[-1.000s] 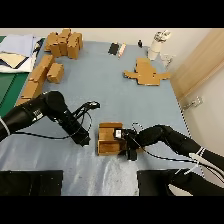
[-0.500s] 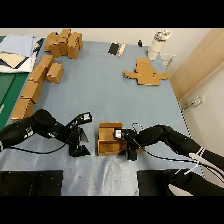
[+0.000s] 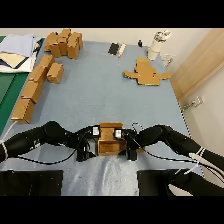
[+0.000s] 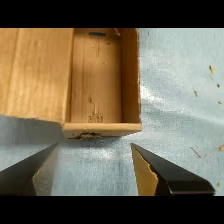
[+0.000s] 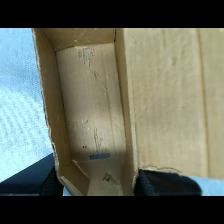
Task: Fold the box.
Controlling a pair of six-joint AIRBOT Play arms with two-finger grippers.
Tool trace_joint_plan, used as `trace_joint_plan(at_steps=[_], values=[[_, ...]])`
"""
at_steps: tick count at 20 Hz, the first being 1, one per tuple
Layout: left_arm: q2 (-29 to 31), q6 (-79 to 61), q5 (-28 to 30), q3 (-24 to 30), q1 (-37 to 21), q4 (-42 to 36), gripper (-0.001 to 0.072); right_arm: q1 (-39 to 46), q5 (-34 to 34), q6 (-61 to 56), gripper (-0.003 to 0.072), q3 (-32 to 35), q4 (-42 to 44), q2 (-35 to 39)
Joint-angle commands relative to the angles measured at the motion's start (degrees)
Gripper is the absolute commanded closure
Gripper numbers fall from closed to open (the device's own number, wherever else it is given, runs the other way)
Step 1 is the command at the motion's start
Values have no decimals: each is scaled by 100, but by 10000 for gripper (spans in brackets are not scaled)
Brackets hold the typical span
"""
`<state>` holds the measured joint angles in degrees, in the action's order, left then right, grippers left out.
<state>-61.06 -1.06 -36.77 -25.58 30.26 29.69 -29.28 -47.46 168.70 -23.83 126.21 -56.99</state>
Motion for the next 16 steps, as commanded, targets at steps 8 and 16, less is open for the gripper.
trace_joint_plan(at_steps=[8,16], values=[[-13,-68,691,11,656,-400,12,0,0,-2,184,0,2,-2],[-468,-63,918,-7,693,-424,12,0,0,-2,184,0,2,-2]])
